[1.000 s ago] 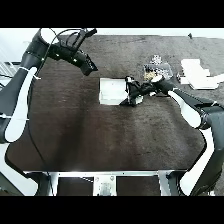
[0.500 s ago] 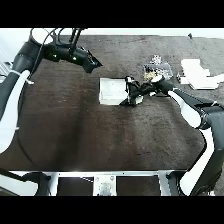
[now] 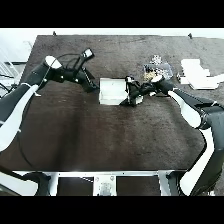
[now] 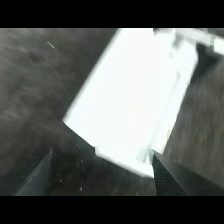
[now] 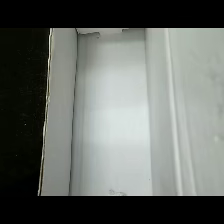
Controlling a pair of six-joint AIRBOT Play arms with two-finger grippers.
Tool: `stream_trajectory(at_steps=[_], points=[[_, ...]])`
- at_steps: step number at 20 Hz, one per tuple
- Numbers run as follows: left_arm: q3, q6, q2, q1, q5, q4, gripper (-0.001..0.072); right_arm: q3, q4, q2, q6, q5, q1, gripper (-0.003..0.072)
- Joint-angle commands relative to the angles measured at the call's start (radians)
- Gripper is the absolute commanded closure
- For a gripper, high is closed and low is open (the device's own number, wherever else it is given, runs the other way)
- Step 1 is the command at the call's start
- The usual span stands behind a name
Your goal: Fold the box and place the chain.
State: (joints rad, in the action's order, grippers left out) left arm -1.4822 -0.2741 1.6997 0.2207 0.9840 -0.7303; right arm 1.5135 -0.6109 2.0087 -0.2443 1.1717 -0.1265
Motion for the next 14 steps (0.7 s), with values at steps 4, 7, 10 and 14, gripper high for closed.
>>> stream_trajectory(at_steps=[4, 7, 10, 14], points=[[0.016, 0.339, 0.115, -0.088, 0.115, 0.116, -0.0008, 0.000, 0.000, -0.001, 0.000, 0.000, -0.001, 0.0103], [0.016, 0.447, 0.139, -0.093, 0.125, 0.124, -0.0008, 0.000, 0.000, -0.001, 0.000, 0.000, -0.001, 0.0103], [0.016, 0.477, 0.152, -0.093, 0.062, 0.129, -0.0008, 0.000, 0.000, -0.001, 0.000, 0.000, -0.001, 0.0103], [0.016, 0.488, 0.155, -0.093, 0.132, 0.182, -0.0008, 0.000, 0.000, -0.001, 0.000, 0.000, -0.001, 0.0102]])
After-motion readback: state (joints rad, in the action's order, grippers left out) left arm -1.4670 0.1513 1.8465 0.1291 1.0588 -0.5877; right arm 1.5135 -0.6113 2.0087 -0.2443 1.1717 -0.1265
